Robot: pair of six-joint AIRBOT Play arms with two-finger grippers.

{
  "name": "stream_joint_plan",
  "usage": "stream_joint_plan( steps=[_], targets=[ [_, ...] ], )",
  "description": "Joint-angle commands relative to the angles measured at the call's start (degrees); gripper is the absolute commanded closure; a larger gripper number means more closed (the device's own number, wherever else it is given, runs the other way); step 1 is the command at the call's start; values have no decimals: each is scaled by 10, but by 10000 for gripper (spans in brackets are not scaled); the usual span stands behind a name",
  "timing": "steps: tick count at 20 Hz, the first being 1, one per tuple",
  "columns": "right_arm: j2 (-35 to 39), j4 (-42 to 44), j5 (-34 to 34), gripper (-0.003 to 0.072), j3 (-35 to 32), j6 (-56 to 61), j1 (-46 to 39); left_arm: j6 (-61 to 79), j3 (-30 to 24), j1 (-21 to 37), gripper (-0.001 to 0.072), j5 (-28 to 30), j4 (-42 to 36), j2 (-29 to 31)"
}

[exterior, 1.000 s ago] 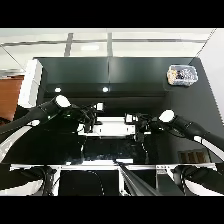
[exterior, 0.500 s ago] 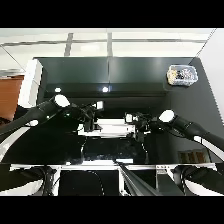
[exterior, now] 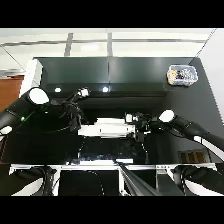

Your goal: Fold the box and place the chain.

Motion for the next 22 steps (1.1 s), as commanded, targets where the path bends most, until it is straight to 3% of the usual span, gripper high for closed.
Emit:
stream_joint_plan(
  steps=[1,3,6,8,10,13,18,22],
  targets=[
    [0,0,0,243,0,0,1,-100,-15,2,679,-91,-99,6],
    [0,0,0,243,0,0,1,-87,-46,-28,679,-39,-231,-9],
    [0,0,0,243,0,0,1,-39,-63,-71,680,104,-342,-35],
    [0,0,0,244,0,0,1,-40,-63,-75,681,221,-349,-45],
    [0,0,0,243,0,0,1,-45,-63,-74,681,271,-306,-59],
    [0,0,0,243,0,0,1,-76,-63,-75,681,253,-243,-87],
    [0,0,0,243,0,0,1,-76,-63,-74,681,168,-231,-119],
    [0,0,0,243,0,0,1,-86,-31,-65,683,179,-163,-99]
  ],
)
